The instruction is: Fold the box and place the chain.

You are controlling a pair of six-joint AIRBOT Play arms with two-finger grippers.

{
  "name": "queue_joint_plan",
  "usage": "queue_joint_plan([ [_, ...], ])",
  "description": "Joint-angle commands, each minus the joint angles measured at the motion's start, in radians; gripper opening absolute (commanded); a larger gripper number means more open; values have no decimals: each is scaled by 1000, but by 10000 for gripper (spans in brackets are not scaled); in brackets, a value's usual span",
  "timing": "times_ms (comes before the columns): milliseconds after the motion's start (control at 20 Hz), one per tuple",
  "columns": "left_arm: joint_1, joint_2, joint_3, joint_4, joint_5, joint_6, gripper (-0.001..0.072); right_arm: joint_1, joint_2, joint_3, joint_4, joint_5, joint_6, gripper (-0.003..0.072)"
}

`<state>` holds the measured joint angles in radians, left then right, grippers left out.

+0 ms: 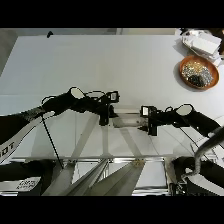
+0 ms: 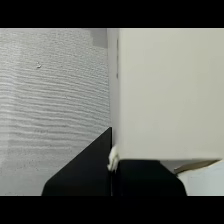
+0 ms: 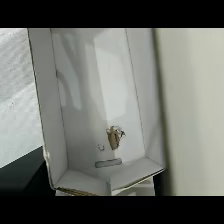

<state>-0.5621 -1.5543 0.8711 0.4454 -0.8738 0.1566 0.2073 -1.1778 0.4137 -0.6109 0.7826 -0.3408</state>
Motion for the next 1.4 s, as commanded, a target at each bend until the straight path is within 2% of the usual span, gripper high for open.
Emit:
queue_joint_plan([
  [0,0,0,1,0,2,0,12,0,-16,0,14,-25,-10,453],
  [150,0,0,1,0,2,0,12,0,-16,0,13,-29,-10,392],
  [1350,0,-1,1,0,2,-3,11,0,-15,0,6,-27,-8,399],
])
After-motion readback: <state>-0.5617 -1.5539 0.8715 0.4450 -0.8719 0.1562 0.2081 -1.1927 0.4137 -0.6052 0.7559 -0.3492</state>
